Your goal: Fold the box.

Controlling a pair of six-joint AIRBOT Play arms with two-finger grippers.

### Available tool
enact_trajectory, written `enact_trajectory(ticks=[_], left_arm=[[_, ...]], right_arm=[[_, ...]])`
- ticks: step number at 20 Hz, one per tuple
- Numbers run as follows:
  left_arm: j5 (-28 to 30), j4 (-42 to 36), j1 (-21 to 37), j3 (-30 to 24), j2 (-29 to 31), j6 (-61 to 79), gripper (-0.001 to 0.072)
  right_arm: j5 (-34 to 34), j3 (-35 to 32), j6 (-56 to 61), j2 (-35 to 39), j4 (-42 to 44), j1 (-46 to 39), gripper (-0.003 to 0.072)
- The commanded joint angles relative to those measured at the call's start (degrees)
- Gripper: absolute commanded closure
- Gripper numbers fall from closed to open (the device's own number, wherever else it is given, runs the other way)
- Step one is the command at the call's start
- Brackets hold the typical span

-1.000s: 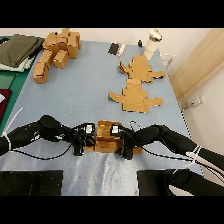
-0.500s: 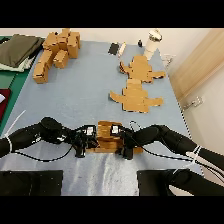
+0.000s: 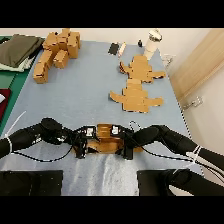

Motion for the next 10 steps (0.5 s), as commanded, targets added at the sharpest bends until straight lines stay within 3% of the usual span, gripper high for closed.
enact_trajectory(ticks=[1,2,3,4,5,6,8,9,10], left_arm=[[-0.8,-0.1,0.0,0.0,0.0,0.1,0.0202],[-0.8,-0.1,0.0,0.0,0.0,0.1,0.0201],[-0.7,-0.1,0.0,-0.1,0.0,0.0,0.0059],[-0.3,-0.1,0.0,0.0,0.0,-0.7,0.0012],[0.2,0.4,0.1,0.0,0.1,-1.8,0.0014],[0.5,1.4,0.1,0.0,0.1,-3.1,0.0114],[1.4,7.1,0.1,0.2,0.6,-7.8,0.0515],[2.3,11.2,0.1,0.3,1.4,-12.2,0.0612],[3.7,15.1,0.1,0.5,2.5,-16.8,0.0616]], right_arm=[[0.2,0.0,0.1,0.0,0.0,0.0,0.0156],[0.2,0.0,0.1,0.0,0.0,0.0,0.0157],[0.2,0.0,0.1,0.0,0.0,0.0,0.0156],[0.2,0.0,0.1,0.0,0.0,0.0,0.0156],[0.2,0.0,0.1,0.0,0.0,0.0,0.0156],[0.2,0.0,0.1,0.0,0.0,0.0,0.0156],[0.2,0.0,0.1,0.0,0.0,0.0,0.0156],[0.2,0.0,0.1,0.0,0.0,0.0,0.0156],[0.2,0.0,0.1,0.0,0.0,0.0,0.0156]])
